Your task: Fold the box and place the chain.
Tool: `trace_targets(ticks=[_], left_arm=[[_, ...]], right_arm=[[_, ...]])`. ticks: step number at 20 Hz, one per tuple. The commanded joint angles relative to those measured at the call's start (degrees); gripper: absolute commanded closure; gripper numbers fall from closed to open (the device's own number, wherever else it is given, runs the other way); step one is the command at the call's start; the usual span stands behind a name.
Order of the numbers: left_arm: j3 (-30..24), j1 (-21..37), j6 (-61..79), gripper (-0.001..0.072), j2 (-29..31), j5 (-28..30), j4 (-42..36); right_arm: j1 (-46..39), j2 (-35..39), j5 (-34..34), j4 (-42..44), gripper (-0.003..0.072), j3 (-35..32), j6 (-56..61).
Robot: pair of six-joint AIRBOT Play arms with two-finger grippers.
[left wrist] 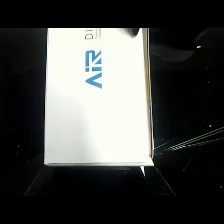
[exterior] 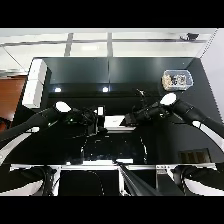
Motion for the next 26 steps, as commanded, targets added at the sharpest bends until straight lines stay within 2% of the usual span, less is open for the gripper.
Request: trace_targets(ticks=[1,6,9,12,15,16,17,18,21,23,26], left_arm=[[0.02,-0.02,0.02,0.0435,0.00,0.00,0.02],[0.02,-0.02,0.02,0.0435,0.00,0.00,0.02],[0.02,-0.02,0.02,0.0435,0.02,-0.04,0.02],[0.02,-0.02,0.02,0.0435,0.02,-0.04,0.02],[0.04,0.00,-3.67,0.0423,0.46,-0.02,0.09],[0.04,0.00,-5.29,0.0319,1.20,0.00,0.46],[0.04,0.00,-6.36,0.0083,2.40,0.00,0.90],[0.04,0.04,-7.91,-0.0011,4.20,0.02,1.18],[0.04,0.22,-11.26,-0.0011,11.32,0.00,3.15],[0.22,-0.20,-13.75,-0.0010,14.16,0.17,1.55],[3.93,-3.98,-17.35,-0.0009,10.16,0.22,-0.61]], right_arm=[[0.00,-1.42,-1.73,-2.93,0.0674,-0.04,0.20],[0.00,-1.53,-3.17,-2.93,0.0674,-0.04,-0.20],[-0.81,-0.55,-0.33,-2.91,0.0674,1.01,-3.80],[-4.04,4.33,4.55,-3.23,0.0674,5.33,-4.37],[-8.79,13.66,5.27,-8.09,0.0674,8.83,-3.63],[-10.80,17.14,5.31,-10.19,0.0674,8.96,-2.73],[-12.76,20.13,6.03,-13.25,0.0674,8.96,-1.05],[-14.84,22.97,7.21,-17.49,0.0674,8.94,1.25],[-19.74,28.39,11.85,-30.49,0.0675,8.94,7.02],[-21.81,29.40,13.44,-34.05,0.0674,8.85,9.25],[-22.18,29.38,11.58,-33.29,0.0674,8.13,9.22]])
